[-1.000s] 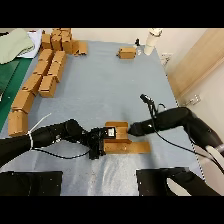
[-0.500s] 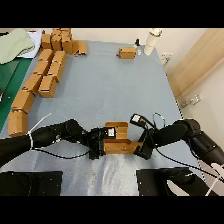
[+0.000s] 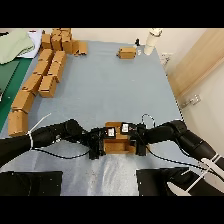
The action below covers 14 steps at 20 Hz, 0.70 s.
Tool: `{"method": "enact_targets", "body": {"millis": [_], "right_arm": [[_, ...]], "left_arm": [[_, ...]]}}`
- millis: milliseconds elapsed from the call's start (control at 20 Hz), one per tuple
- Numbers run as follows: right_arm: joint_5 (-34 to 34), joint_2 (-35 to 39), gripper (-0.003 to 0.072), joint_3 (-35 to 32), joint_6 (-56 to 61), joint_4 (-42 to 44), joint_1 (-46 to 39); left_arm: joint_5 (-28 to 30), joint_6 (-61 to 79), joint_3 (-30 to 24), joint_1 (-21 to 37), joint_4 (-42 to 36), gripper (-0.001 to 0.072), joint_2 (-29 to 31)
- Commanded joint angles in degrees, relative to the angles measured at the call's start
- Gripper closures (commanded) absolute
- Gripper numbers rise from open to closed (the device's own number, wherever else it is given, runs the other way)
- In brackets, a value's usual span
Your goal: Fold the box.
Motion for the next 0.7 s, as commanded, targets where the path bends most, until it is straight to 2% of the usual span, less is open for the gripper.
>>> {"method": "enact_targets", "body": {"millis": [0, 50, 200, 250, 300, 400, 450, 650], "right_arm": [[-1.6, -0.4, 0.0571, 0.0, -2.2, 0.7, 1.6], [-1.8, -0.4, 0.0598, 0.0, -2.2, 1.0, 1.9], [-1.6, 0.0, 0.0594, 0.0, -2.2, 1.8, 2.1], [-1.6, 0.0, 0.0552, 0.0, -2.2, -0.4, 2.1], [-1.6, 0.0, 0.0424, 0.0, -2.2, -3.6, 2.1], [-1.6, 0.0, 0.0269, 0.0, -2.2, -7.1, 1.7], [-2.0, 0.3, 0.0239, 0.0, -2.2, -7.7, 1.2], [-3.6, 3.2, 0.0239, 0.0, -2.2, -8.7, 0.9]], "left_arm": [[0.0, 0.0, 0.0, 0.0, 0.0, 0.0197, 0.0], [0.0, 0.0, 0.0, 0.0, 0.0, 0.0197, 0.0], [0.0, 0.0, 0.0, 0.0, 0.0, 0.0197, 0.0], [0.0, 0.0, 0.0, 0.0, 0.0, 0.0197, 0.0], [0.0, 0.0, 0.0, 0.0, 0.0, 0.0197, 0.0], [0.0, 0.0, 0.0, 0.0, 0.0, 0.0197, 0.0], [0.0, 0.0, 0.0, 0.0, 0.0, 0.0197, 0.0], [0.0, 0.0, 0.0, 0.0, 0.0, 0.0197, 0.0]]}}
